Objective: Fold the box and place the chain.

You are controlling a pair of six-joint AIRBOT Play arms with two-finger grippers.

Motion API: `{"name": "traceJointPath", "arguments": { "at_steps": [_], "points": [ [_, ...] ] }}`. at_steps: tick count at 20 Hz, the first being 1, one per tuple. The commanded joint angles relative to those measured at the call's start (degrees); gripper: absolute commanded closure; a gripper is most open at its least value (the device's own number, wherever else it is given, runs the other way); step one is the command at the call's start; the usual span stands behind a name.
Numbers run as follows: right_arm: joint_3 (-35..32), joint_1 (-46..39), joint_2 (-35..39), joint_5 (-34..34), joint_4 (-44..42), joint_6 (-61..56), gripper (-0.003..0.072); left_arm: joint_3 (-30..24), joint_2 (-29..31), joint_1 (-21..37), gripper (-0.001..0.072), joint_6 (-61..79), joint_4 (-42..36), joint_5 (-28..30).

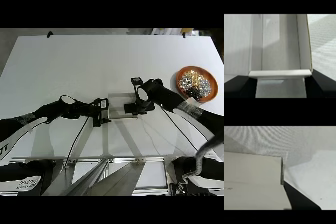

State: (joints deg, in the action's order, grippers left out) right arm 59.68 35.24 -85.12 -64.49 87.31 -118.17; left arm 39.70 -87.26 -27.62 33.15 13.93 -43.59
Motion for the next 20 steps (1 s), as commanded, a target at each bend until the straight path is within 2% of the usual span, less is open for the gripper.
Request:
{"name": "traceJointPath", "arguments": {
  "at_steps": [1,3,14,15,19,20],
  "points": [
    [0.0,0.0,-1.8,0.3,-1.5,0.1,0.059,0.0,0.0,0.0,0.0698,0.0,0.0,0.0],
    [0.1,0.0,-2.4,0.0,-1.5,0.1,0.0635,0.0,0.0,0.0,0.0698,0.0,0.0,0.0],
    [0.1,0.0,-3.3,0.2,-1.2,0.1,0.0627,0.0,0.0,0.0,0.0698,0.0,0.0,0.0],
    [0.1,0.0,-3.3,0.2,-1.2,0.2,0.0669,0.0,0.0,0.0,0.0698,0.0,0.0,0.0],
    [0.1,0.0,-3.3,0.7,-1.2,0.2,0.0664,0.0,0.0,0.0,0.0698,0.0,0.0,0.0],
    [0.1,0.0,-3.3,0.9,-1.2,0.2,0.0622,0.0,0.0,0.0,0.0698,0.0,0.0,0.0]
  ]
}}
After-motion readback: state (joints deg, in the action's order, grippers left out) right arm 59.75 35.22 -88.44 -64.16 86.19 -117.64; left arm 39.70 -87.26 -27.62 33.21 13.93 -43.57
